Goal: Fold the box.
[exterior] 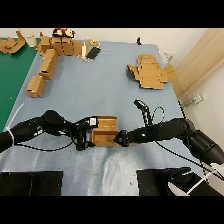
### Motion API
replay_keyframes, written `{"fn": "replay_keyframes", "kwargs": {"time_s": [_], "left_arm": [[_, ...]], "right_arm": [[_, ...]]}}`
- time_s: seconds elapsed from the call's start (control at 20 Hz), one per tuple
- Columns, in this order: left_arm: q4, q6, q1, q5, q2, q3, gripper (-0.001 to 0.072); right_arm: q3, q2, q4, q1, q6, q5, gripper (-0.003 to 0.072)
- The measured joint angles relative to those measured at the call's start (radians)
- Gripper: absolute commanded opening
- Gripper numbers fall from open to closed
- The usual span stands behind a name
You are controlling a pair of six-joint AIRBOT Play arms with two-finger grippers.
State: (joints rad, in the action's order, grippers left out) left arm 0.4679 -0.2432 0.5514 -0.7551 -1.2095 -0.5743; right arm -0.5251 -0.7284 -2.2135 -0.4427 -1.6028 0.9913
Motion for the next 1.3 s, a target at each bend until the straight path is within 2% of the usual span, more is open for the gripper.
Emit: {"fn": "replay_keyframes", "kwargs": {"time_s": [0.3, 1.3], "left_arm": [[0.002, -0.018, -0.024, -0.041, 0.006, 0.024, 0.0507], [0.004, -0.023, -0.027, -0.027, 0.006, 0.029, 0.0507]], "right_arm": [[0.000, -0.025, -0.006, -0.001, 0.008, -0.013, 0.0704], [0.000, -0.041, -0.010, -0.001, 0.010, -0.041, 0.0704]]}}
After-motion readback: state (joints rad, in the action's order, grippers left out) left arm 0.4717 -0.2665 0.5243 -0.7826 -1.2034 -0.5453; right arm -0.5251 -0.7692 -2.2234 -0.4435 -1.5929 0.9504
